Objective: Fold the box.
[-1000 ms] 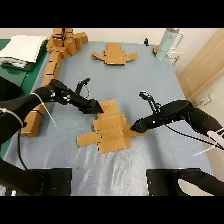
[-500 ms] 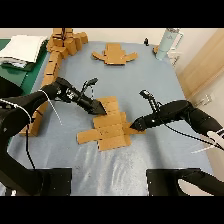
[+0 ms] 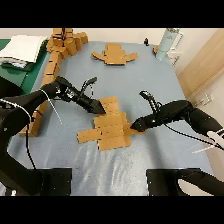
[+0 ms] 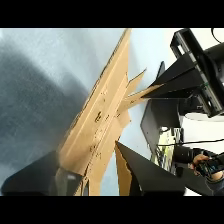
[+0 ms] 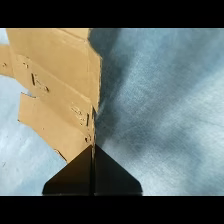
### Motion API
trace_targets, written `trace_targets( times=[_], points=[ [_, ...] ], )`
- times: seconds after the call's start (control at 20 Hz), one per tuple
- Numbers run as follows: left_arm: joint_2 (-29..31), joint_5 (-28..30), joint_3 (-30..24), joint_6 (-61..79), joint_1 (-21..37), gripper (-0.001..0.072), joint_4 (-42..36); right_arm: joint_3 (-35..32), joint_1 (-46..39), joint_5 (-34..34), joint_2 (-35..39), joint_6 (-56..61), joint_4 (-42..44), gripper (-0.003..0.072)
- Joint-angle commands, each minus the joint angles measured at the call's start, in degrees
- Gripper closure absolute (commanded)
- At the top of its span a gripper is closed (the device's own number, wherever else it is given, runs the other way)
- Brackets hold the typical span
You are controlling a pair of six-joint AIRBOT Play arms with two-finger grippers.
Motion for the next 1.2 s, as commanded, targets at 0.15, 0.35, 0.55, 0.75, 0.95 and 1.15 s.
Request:
trace_targets(
  times=[0.15, 0.35, 0.55, 0.75, 0.95, 1.15],
  points=[
    [-0.79, -2.14, 1.01, 0.48, -0.2, 0.0483, 0.37, -0.04, 0.02, -0.46, 0.0, 0.02, -0.39, 0.0683],
    [-2.95, -3.98, 1.01, 0.46, -1.27, 0.0483, 0.39, -0.04, 0.02, -0.46, 0.0, 0.02, -0.42, 0.0683],
    [-3.19, -3.96, 1.77, 0.66, -1.07, 0.0484, 0.35, -0.04, 0.04, -0.46, 0.0, 0.02, -0.44, 0.0683],
    [-3.19, -3.96, 4.37, 0.63, -0.72, 0.0483, 0.33, -0.04, 0.02, -0.48, 0.0, 0.02, -0.48, 0.0683],
    [-3.19, -4.68, 4.87, 0.35, -0.92, 0.0501, 0.59, -0.04, 0.02, -0.48, 0.0, 0.02, -0.5, 0.0683],
    [-3.19, -6.47, 4.87, 1.95, -0.96, 0.0696, 0.59, -0.04, 0.02, -0.42, 0.0, 0.02, -0.5, 0.0683]
  ],
)
